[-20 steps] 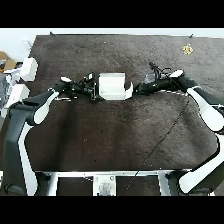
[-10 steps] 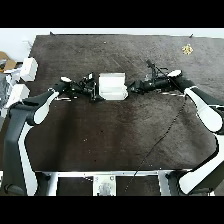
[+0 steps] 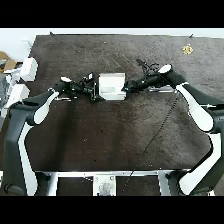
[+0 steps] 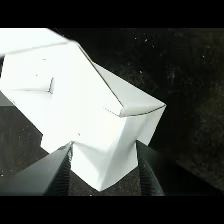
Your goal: Fold the box and place the chain.
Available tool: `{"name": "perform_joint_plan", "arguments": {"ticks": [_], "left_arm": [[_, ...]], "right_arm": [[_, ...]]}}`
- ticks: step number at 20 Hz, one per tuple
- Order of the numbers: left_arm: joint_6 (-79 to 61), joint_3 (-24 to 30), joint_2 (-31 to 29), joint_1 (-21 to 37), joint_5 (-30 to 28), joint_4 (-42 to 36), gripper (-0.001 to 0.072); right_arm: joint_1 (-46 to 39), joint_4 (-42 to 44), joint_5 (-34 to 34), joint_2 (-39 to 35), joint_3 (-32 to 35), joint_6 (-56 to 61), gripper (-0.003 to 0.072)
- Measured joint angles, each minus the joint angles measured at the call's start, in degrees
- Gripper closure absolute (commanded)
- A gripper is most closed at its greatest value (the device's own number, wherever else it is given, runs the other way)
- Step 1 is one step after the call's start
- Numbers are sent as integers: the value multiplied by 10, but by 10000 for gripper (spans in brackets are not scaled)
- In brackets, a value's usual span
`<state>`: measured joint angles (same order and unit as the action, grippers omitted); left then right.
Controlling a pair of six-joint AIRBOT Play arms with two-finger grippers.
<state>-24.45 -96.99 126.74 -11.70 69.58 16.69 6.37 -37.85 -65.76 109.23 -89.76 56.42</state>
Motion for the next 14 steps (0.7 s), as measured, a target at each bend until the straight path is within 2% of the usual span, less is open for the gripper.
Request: {"name": "perform_joint_plan", "arguments": {"ticks": [9, 14], "left_arm": [[0, 0, 0, 0, 0, -1, 483], [0, 0, 0, 0, 0, -1, 483]], "right_arm": [[51, -164, 24, 10, -52, 107, 248], [80, -241, 6, 32, -96, 177, 248]]}}
